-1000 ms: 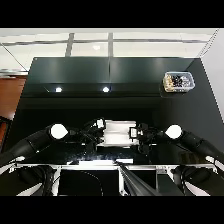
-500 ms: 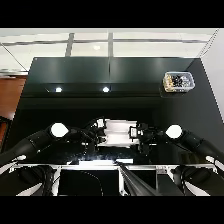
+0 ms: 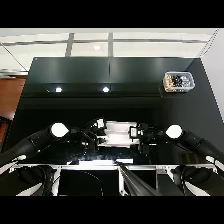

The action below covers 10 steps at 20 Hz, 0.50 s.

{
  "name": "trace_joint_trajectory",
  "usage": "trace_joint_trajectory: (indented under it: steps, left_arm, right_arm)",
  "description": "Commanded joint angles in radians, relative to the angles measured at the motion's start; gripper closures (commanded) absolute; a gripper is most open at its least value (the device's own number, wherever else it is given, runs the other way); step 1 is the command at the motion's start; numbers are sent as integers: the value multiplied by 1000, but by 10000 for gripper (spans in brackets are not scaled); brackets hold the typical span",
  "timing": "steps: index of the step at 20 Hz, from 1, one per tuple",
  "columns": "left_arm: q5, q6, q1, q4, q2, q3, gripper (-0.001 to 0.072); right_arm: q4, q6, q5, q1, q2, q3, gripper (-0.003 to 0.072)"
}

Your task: Fold the box and place the chain.

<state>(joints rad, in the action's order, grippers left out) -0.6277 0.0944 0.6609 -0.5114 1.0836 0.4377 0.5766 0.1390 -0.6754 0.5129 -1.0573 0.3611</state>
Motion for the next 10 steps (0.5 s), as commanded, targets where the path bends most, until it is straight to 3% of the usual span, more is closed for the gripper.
trace_joint_trajectory:
  steps: [1, 3, 4, 5, 7, 10]
  left_arm:
    - [-5, -1, 1, 0, 0, 0, 373]
    - [-5, 2, -1, -3, 0, 2, 407]
    - [-13, 24, -6, -29, -4, 8, 615]
    - [-54, 58, -18, -91, -16, 20, 680]
    - [-123, 186, -42, -270, -70, 41, 682]
    - [-138, 653, -117, -668, -232, 46, 680]
  right_arm:
    - [0, 0, -1, 0, 0, 0, 259]
    - [0, 0, -1, 0, 0, 0, 259]
    - [0, 0, -1, 0, 0, 0, 259]
    - [0, 0, -1, 0, 0, 0, 259]
    - [0, 0, -1, 0, 0, 0, 259]
    - [0, 0, -1, 0, 0, 0, 259]
